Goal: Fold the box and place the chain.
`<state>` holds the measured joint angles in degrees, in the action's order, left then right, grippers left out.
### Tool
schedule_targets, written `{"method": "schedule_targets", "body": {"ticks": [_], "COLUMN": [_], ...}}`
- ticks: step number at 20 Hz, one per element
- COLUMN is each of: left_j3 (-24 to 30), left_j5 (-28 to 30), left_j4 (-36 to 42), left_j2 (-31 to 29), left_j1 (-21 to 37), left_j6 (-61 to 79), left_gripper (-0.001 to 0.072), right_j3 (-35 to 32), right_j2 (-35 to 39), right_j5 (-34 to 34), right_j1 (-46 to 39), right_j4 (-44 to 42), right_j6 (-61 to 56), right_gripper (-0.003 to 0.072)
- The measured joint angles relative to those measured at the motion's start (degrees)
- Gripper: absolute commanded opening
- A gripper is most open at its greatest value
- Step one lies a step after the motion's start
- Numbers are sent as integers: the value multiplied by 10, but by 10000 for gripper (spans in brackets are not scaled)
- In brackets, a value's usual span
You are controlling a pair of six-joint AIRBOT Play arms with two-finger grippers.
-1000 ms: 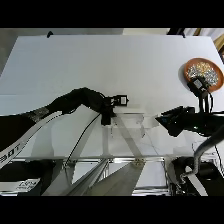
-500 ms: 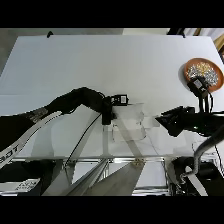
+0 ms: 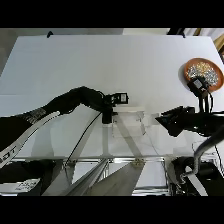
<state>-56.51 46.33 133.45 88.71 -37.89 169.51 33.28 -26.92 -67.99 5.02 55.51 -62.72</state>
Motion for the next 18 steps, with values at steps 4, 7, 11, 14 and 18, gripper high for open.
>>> {"method": "schedule_targets", "body": {"ticks": [4,7,11,14,18], "left_j3": [0,0,0,0,-1], "left_j5": [-9,-11,-11,-10,-10], "left_j4": [0,-1,-2,-2,-1], "left_j2": [1,2,10,16,20], "left_j1": [0,0,0,0,0], "left_j6": [0,0,0,0,0], "left_gripper": [6,6,7,7,7], "right_j3": [0,0,0,0,0], "right_j2": [0,0,0,0,0], "right_j5": [0,2,4,5,5], "right_j1": [0,0,0,0,0], "right_j4": [0,0,1,2,2], "right_j6": [0,0,0,0,0], "right_gripper": [355,355,355,355,355]}}
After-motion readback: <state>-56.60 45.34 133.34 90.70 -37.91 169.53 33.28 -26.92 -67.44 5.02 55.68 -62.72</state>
